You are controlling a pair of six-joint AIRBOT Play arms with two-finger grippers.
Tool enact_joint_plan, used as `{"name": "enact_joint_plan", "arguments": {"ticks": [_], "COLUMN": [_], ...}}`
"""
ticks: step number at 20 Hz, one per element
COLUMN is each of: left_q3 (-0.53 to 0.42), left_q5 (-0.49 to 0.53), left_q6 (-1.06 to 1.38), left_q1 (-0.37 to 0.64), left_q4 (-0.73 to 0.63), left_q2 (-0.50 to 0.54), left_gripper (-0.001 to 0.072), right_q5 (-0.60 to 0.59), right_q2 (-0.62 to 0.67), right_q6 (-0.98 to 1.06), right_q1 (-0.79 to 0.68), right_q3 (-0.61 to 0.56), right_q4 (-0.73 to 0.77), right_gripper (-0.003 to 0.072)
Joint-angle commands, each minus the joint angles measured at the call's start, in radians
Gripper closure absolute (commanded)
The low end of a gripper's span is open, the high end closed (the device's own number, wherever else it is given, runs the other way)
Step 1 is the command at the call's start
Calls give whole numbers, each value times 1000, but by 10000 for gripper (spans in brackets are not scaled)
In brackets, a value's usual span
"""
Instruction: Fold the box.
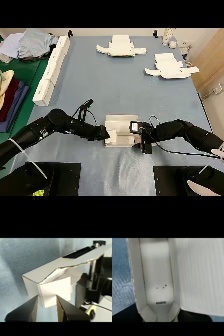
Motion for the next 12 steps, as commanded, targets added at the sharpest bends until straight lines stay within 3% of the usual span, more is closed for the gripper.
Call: {"name": "enact_joint_plan", "arguments": {"ticks": [1, 3, 5, 12], "left_q3": [66, 117, 160, 270], "left_q5": [59, 0, -8, -86], "left_q6": [-458, -657, -745, -863], "left_q1": [-146, -204, -255, -359], "left_q4": [378, 554, 630, 677], "left_q2": [1, 1, -2, -169], "left_gripper": [377, 377, 377, 377], "right_q5": [0, 0, 0, 0], "right_q2": [-1, -1, -1, -1], "right_q6": [0, 0, 0, 0], "right_q1": [0, 0, 0, 0], "right_q3": [-1, -1, -1, -1], "right_q4": [0, 0, 0, 0], "right_gripper": [143, 144, 144, 143]}}
